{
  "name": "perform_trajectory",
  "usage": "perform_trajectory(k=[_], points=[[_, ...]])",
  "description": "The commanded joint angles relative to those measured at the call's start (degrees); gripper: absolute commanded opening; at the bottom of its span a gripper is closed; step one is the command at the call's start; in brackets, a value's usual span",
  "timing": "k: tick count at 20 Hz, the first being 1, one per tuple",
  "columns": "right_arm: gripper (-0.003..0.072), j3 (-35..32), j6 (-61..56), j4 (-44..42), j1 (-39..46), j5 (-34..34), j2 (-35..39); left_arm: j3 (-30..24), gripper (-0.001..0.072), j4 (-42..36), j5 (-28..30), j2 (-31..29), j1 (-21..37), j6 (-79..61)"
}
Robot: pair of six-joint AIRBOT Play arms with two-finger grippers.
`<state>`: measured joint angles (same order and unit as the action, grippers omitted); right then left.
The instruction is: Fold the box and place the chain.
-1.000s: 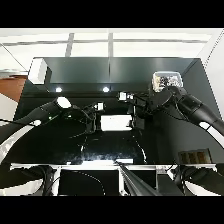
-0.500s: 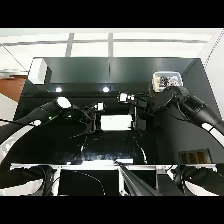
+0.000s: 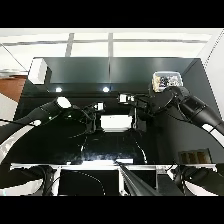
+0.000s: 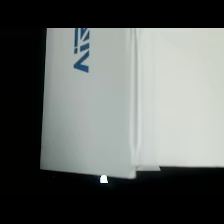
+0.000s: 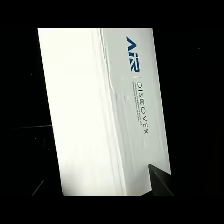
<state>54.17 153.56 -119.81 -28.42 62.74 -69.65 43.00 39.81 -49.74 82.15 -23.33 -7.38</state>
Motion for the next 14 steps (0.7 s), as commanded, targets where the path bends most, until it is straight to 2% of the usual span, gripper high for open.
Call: perform_trajectory(k=[1,4,9,14], points=[[0.0708,0.04,-0.15,0.11,-0.02,-1.68,0.04,-0.02,0.0441,0.00,0.02,0.02,0.04,-0.02],[0.0708,0.39,-2.69,-0.20,-0.02,-1.75,0.09,-0.02,0.0441,0.00,0.02,0.02,0.04,-0.02],[0.0708,6.01,-10.16,-2.14,0.07,4.68,0.11,-0.02,0.0441,0.00,0.02,0.02,0.04,-0.02],[0.0708,5.51,-10.45,-2.10,0.87,2.78,0.00,-0.02,0.0441,0.00,0.02,0.02,0.04,-0.02]])
